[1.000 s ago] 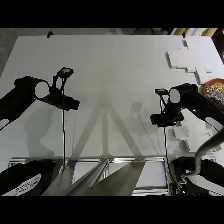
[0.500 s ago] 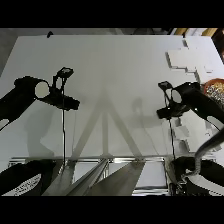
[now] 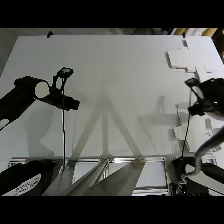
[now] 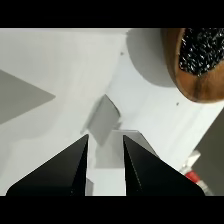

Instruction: Fold the box and place the chain.

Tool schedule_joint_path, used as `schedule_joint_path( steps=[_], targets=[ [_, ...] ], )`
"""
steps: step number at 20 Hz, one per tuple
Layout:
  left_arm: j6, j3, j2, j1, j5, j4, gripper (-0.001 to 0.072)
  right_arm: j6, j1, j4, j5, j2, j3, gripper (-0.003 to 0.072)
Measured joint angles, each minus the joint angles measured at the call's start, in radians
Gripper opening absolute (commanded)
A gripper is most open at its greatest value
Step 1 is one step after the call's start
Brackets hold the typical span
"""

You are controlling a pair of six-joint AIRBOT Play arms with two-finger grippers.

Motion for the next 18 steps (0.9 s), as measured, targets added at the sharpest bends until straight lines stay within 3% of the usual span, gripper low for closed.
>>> schedule_joint_path(
  steps=[1,3,7,8,10,12,14,15,18],
  targets=[
    [0.0,0.0,0.0,0.0,0.0,0.0,0.001,-0.021,-0.056,-0.006,0.0,0.0,0.0,0.0306],
    [0.0,0.0,0.0,0.0,0.0,0.0,0.001,-0.063,-0.176,-0.013,-0.015,0.0,0.0,0.0583],
    [0.0,0.0,0.0,0.0,0.0,0.0,0.001,-0.129,-0.393,0.011,-0.071,0.0,0.0,0.0591],
    [0.0,0.0,0.0,0.0,0.0,0.0,0.001,-0.156,-0.438,0.037,-0.087,0.0,0.0,0.0543],
    [0.0,0.0,0.0,0.0,0.0,0.0,0.001,-0.216,-0.502,0.098,-0.118,-0.001,0.0,0.0516],
    [0.0,0.0,0.0,0.0,0.0,0.0,0.001,-0.259,-0.54,0.139,-0.138,-0.009,0.0,0.0384],
    [0.0,0.0,0.0,0.0,0.0,0.0,0.001,-0.286,-0.56,0.154,-0.147,-0.02,0.0,0.0068],
    [0.0,0.0,0.0,0.0,0.0,0.0,0.001,-0.292,-0.565,0.162,-0.145,-0.024,0.0,0.0018],
    [0.0,0.0,0.0,0.0,0.0,0.0,0.001,-0.309,-0.557,0.173,-0.124,-0.024,0.0,0.0017]
  ],
)
